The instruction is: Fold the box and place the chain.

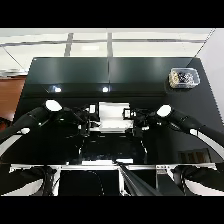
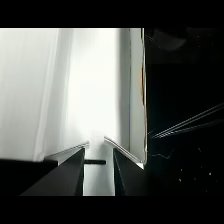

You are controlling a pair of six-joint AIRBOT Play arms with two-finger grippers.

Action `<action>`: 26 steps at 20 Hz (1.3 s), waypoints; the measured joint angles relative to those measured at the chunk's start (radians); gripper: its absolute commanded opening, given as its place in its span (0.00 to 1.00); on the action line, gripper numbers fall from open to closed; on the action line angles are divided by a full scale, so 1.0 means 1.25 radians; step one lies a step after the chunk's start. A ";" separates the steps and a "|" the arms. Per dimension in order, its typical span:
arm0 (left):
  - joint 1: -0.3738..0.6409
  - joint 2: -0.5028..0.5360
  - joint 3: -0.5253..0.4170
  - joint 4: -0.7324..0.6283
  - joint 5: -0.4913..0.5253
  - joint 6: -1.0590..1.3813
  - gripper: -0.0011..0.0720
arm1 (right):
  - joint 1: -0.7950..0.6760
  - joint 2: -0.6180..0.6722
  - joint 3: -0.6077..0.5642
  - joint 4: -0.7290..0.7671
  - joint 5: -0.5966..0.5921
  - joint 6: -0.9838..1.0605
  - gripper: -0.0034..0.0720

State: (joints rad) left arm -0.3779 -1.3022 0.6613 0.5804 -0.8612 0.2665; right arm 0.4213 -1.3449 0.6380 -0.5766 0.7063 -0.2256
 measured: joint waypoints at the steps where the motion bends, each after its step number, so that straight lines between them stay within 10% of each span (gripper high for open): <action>1: -0.011 -0.007 0.001 -0.016 0.016 0.000 0.31 | 0.000 0.000 0.000 0.000 0.000 0.000 0.62; 8: -0.040 -0.024 0.002 -0.065 0.067 -0.007 0.14 | 0.000 0.000 0.000 0.000 0.000 0.000 0.62; 10: -0.042 -0.026 0.002 -0.070 0.068 -0.008 0.50 | 0.000 0.000 0.000 0.000 0.000 0.000 0.62; 12: -0.042 -0.026 0.002 -0.070 0.070 -0.009 0.23 | 0.000 0.000 0.000 0.000 0.000 0.001 0.62; 14: -0.042 -0.023 0.002 -0.061 0.073 -0.019 0.57 | 0.000 0.000 0.000 0.000 0.000 0.001 0.62; 18: -0.038 -0.002 0.003 -0.028 0.073 -0.058 0.05 | 0.000 0.000 0.000 0.000 0.000 0.001 0.62; 26: 0.092 0.141 0.027 0.329 0.003 -0.655 0.05 | 0.000 0.000 0.000 0.000 0.000 0.000 0.62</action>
State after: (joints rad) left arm -0.2630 -1.1255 0.6949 0.9916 -0.8574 -0.5518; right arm 0.4213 -1.3449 0.6380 -0.5766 0.7063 -0.2253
